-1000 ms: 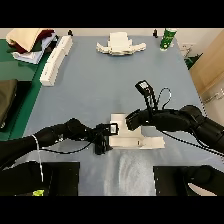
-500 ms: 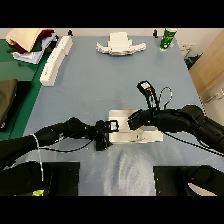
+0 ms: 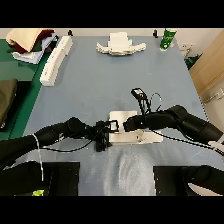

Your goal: Fold the box.

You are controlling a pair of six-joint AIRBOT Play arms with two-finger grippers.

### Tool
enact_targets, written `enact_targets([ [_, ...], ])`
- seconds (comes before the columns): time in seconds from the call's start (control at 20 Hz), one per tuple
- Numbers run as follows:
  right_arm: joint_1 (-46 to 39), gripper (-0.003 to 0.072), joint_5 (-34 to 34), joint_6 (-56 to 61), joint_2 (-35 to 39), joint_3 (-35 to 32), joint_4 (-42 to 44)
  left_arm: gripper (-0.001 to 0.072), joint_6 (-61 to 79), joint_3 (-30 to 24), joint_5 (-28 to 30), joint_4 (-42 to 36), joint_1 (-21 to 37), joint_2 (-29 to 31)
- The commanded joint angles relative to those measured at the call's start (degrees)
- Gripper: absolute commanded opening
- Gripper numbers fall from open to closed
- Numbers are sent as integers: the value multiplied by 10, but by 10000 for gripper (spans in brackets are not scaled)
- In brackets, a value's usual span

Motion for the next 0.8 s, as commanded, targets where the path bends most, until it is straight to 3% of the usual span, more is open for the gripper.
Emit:
enact_targets([
  [0.0,0,3,2,0,-52,0,7,466,1,1,-2,0,0,0],
  [0.75,0,2,15,-2,-85,0,6,466,1,1,-2,0,0,0],
])
